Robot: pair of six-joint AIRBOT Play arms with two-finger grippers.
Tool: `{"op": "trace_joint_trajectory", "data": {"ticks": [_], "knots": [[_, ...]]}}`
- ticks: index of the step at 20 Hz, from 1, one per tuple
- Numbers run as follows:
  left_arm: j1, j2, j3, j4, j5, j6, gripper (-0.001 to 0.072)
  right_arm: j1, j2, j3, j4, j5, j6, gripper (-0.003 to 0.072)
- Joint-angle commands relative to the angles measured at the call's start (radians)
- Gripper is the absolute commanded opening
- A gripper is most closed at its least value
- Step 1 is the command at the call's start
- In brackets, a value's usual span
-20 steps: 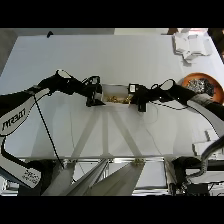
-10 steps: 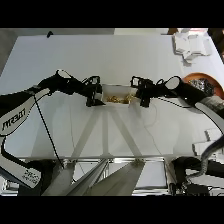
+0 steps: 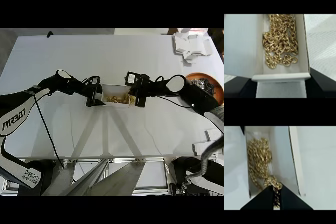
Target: Fold the box and place the chain.
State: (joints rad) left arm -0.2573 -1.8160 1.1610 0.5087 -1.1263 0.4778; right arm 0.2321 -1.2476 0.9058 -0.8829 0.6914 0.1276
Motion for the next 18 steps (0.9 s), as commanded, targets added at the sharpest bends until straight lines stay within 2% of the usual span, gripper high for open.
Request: {"op": "trace_joint_trajectory", "data": {"ticks": [1,4,7,11,16,17,18], "knots": [[0.000,0.000,0.000,0.000,0.000,0.000,0.0187,0.086,0.013,0.023,0.009,-0.093,0.061,0.0014],[0.000,0.000,0.000,0.000,0.000,0.000,0.0187,0.144,0.000,0.023,0.050,-0.242,0.108,0.0014],[0.000,0.000,0.000,0.000,0.000,0.000,0.0187,0.187,-0.031,0.024,0.101,-0.322,0.108,0.0013],[0.000,0.000,0.000,0.000,0.000,0.000,0.0187,0.237,-0.076,0.024,0.128,-0.374,0.108,0.0013],[0.000,0.000,0.000,0.000,0.000,0.000,0.0187,0.249,-0.126,0.024,0.135,-0.381,0.108,0.0015],[0.000,0.000,0.000,0.000,0.000,0.000,0.0187,0.249,-0.127,0.024,0.135,-0.381,0.108,0.0072],[0.000,0.000,0.000,0.000,0.000,0.000,0.0187,0.249,-0.124,0.024,0.135,-0.382,0.108,0.0253]]}}
